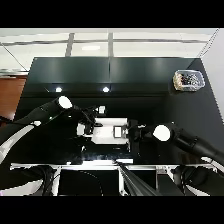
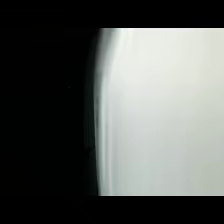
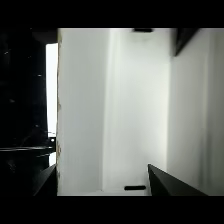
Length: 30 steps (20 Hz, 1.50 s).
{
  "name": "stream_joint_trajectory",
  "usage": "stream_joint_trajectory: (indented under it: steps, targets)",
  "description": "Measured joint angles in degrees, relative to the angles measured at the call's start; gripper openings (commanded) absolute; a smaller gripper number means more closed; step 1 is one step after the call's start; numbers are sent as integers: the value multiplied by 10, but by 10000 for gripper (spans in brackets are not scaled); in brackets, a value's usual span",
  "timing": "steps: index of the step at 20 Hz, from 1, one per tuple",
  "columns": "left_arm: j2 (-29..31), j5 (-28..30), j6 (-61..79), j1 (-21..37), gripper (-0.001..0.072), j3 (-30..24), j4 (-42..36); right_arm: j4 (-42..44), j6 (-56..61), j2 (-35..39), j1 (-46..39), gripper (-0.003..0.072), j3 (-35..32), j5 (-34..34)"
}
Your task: Fold the box and place the chain.
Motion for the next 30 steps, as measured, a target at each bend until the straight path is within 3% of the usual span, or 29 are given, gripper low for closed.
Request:
stream_joint_trajectory:
  steps: [18,30]
  targets:
    - [0,0,3,0,32,0,-1,-20,27,16,-64,623,3,-46]
    - [0,-1,4,0,32,0,0,148,-168,-66,-70,623,-4,-6]
